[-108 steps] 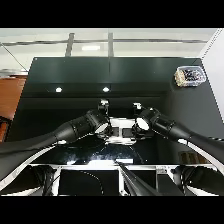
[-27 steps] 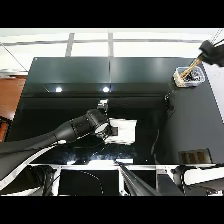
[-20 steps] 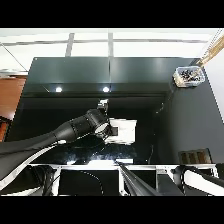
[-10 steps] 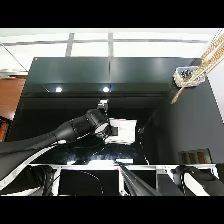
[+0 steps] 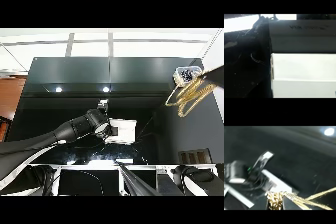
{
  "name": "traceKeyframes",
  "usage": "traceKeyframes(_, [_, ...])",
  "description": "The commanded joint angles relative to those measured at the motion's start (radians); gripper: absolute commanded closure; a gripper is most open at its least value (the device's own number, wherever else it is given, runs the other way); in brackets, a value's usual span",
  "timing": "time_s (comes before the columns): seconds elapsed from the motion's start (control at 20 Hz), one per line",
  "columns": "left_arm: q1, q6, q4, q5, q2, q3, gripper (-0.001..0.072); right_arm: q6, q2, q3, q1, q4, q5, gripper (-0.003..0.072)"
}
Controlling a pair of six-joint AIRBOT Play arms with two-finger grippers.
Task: Fold the box and place the chain.
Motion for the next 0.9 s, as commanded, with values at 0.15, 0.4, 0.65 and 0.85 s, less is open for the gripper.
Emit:
traceKeyframes(0.15, [0.0, 0.0, 0.0, -0.001, 0.0, 0.0, 0.0678, 0.027, 0.001, -0.155, 0.153, 0.024, -0.042, 0.0643])
traceKeyframes(0.4, [0.0, 0.0, 0.0, -0.003, 0.0, 0.0, 0.0679, 0.026, 0.001, -0.338, 0.277, 0.024, -0.211, 0.0643])
traceKeyframes(0.65, [0.0, 0.0, 0.0, -0.002, 0.0, 0.0, 0.0679, 0.027, 0.001, -0.452, 0.332, 0.024, -0.343, 0.0643])
traceKeyframes(0.85, [0.0, 0.0, 0.0, -0.001, 0.0, 0.0, 0.0678, 0.026, 0.001, -0.463, 0.332, 0.015, -0.349, 0.0643])
